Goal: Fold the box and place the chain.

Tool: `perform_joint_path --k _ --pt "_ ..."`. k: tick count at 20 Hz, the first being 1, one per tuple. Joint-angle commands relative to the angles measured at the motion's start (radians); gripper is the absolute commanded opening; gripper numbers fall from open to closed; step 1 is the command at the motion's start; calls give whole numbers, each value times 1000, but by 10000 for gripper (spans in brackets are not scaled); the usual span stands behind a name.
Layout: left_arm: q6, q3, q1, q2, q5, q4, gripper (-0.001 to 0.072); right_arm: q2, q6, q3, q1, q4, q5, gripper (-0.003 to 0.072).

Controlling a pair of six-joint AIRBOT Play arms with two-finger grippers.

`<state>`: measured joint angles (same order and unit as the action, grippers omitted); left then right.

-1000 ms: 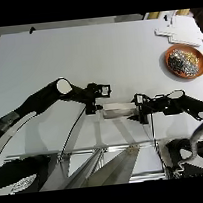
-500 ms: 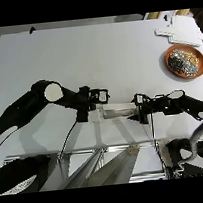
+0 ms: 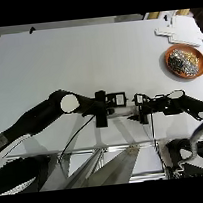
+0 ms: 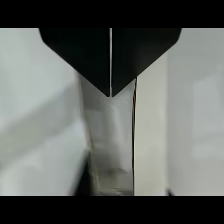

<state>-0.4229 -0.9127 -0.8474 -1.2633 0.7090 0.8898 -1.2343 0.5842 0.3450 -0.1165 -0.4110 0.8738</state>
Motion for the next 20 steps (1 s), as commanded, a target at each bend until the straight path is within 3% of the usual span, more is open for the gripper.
perform_joint_path --k 1,6,11,16,20 --pt "-4 -11 22 -64 -241 -61 5 0 0 1 0 0 2 339" --pt "-4 -31 83 -210 -201 -86 5 0 0 1 0 0 2 339" --pt "-4 -31 88 -270 -204 -119 5 0 0 1 0 0 2 339" --pt "-5 -31 125 -151 -174 -106 9 0 0 1 0 0 2 339" --pt "-8 -31 138 6 0 8 8 0 0 1 0 0 2 339"
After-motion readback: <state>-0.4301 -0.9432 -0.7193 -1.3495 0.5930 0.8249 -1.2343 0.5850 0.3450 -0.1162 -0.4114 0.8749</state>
